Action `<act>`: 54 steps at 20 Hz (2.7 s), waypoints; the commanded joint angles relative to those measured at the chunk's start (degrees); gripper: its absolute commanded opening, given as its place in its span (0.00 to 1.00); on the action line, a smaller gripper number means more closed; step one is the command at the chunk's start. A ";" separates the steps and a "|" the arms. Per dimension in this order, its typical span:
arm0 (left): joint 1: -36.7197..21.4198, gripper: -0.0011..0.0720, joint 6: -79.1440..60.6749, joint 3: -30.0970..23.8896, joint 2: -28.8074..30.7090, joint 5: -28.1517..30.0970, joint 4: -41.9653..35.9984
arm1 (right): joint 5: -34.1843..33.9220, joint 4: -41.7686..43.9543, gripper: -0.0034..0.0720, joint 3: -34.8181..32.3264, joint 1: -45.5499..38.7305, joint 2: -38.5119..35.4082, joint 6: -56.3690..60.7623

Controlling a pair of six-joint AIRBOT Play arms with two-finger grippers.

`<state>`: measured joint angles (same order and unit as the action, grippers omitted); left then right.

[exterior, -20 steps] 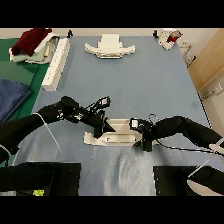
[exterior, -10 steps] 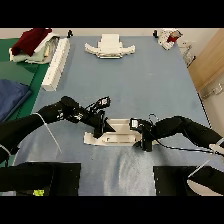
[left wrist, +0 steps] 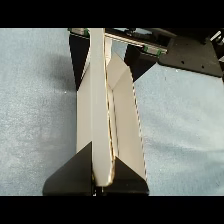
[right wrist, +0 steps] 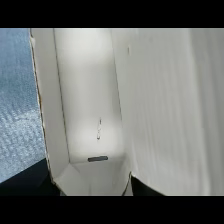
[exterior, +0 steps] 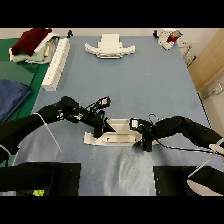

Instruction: Fold the box.

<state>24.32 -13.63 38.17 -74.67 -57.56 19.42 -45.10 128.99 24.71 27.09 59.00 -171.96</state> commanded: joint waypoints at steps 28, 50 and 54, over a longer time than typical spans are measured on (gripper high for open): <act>-7.87 0.75 25.94 0.04 10.69 -3.04 11.87 | 0.00 0.00 0.73 -0.02 0.04 -0.04 0.02; 0.37 0.03 64.76 10.40 -0.26 0.07 3.28 | 0.02 -0.07 0.73 -0.02 0.04 -0.04 0.02; 0.98 0.03 66.23 10.38 -7.30 -1.55 3.23 | 0.02 -0.17 0.73 -0.02 0.04 -0.04 0.02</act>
<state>25.71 51.09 48.29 -77.36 -58.41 23.05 -45.10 128.88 24.71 27.09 59.00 -171.94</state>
